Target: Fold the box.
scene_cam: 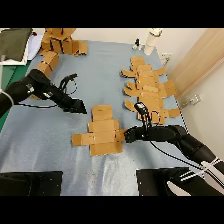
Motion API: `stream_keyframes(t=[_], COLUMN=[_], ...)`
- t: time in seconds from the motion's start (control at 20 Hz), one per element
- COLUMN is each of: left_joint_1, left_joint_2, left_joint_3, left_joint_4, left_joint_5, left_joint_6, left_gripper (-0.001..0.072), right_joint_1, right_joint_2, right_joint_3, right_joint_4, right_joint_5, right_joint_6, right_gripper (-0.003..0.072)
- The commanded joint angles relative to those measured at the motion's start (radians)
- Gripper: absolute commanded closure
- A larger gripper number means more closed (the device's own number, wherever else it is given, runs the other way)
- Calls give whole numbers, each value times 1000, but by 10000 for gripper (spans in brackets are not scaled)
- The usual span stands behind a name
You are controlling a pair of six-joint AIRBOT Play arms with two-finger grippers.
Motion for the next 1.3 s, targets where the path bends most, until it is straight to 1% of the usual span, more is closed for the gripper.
stream_keyframes(t=[0.0, 0.1, 0.2, 0.45, 0.6, 0.8, 0.85, 0.9, 1.1, 1.25], left_joint_1=[-3, -3, -16, -86, -90, -90, -90, -90, -90, -90], left_joint_2=[-104, -135, -142, -154, -180, -197, -198, -198, -198, -221], left_joint_3=[8, 9, 11, 16, 16, 16, 16, 16, 16, 16], left_joint_4=[-96, -135, -182, -182, -188, -267, -291, -312, -374, -380], left_joint_5=[4, 0, 7, 55, 43, 31, 29, 29, -3, -73], left_joint_6=[45, 61, 104, 126, 126, 180, 201, 232, 291, 290], left_gripper=[173, 173, 174, 174, 174, 175, 212, 305, 306, 299], right_joint_1=[1, 1, 1, 1, 1, 1, 1, 1, 1, 1], right_joint_2=[2, 2, 2, 2, 2, 2, 2, 2, 2, 2], right_joint_3=[-2, -2, -2, -2, -2, -2, -2, -2, -2, -2], right_joint_4=[-2, -2, -3, -2, -2, -3, -2, -3, -14, -39], right_joint_5=[2, 2, 2, 2, 2, 3, 3, 3, 3, 3], right_joint_6=[-1, -1, 2, 17, 17, 16, 16, 16, 16, 16], right_gripper=[682, 681, 681, 682, 682, 682, 682, 681, 682, 681])
